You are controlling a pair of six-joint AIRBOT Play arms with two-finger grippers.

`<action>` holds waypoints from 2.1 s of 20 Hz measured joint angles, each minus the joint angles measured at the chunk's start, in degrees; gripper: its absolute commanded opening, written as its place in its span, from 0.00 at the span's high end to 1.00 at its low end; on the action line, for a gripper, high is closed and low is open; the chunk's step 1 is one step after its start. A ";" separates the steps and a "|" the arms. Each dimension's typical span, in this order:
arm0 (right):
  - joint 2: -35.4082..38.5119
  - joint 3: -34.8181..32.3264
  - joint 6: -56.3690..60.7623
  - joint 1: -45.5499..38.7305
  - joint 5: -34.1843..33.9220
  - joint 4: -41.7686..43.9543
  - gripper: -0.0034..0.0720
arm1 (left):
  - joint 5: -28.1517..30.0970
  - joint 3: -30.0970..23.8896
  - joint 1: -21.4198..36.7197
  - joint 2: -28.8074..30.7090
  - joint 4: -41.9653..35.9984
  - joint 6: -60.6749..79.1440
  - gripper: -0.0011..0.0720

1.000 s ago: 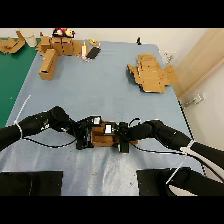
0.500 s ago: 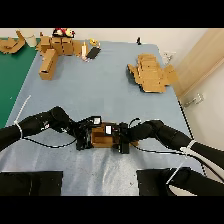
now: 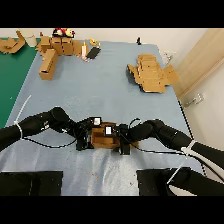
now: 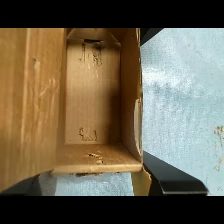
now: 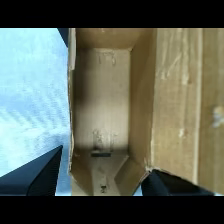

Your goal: Fold the box.

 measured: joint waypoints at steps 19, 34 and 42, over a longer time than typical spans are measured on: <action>0.02 0.00 -1.77 -3.32 2.64 -4.98 0.01 | 0.31 0.00 0.00 0.00 0.00 0.11 0.48; 1.53 0.00 -1.62 -3.28 -0.55 -6.19 0.01 | 0.26 0.00 0.00 0.00 0.02 0.02 0.48; 1.57 0.00 -1.64 -3.30 -0.66 -6.34 0.01 | 0.26 0.00 -0.02 0.00 0.02 0.00 0.48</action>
